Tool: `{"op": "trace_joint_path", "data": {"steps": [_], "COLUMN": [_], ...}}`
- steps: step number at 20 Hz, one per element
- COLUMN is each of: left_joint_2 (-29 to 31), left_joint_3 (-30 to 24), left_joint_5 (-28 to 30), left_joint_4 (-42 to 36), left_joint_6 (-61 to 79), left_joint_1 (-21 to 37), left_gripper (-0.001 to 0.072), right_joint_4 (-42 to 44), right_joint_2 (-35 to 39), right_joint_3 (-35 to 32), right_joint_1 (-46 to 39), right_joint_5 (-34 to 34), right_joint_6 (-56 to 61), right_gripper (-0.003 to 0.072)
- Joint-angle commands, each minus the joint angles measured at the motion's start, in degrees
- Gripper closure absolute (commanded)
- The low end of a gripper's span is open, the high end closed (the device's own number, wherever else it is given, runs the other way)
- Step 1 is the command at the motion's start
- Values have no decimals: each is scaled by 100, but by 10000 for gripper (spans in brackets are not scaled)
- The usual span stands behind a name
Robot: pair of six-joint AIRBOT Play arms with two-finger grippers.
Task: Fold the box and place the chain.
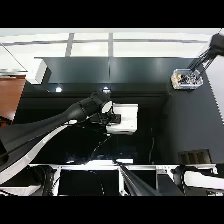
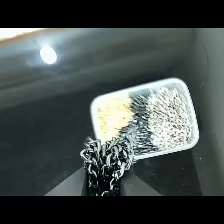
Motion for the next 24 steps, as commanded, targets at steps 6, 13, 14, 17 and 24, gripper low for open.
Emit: {"op": "trace_joint_path", "data": {"steps": [6,13,14,17,24], "left_joint_2": [-2,-2,-2,-2,-2], "left_joint_3": [4,4,4,2,2], "left_joint_5": [4,26,28,85,116], "left_joint_4": [-55,-55,-52,-55,-55], "left_joint_6": [2,2,2,2,2], "left_joint_1": [4,4,9,9,9], "left_gripper": [684,684,684,684,684], "right_joint_4": [1012,2857,3003,2931,2931], "right_joint_2": [1801,2717,2717,2618,2028], "right_joint_3": [-505,-3206,-3449,-3993,-4819], "right_joint_1": [531,2260,2627,3563,3825], "right_joint_5": [1648,1357,962,-374,-1309], "right_joint_6": [-304,-522,-555,-553,-422], "right_gripper": [673,672,672,672,671]}}
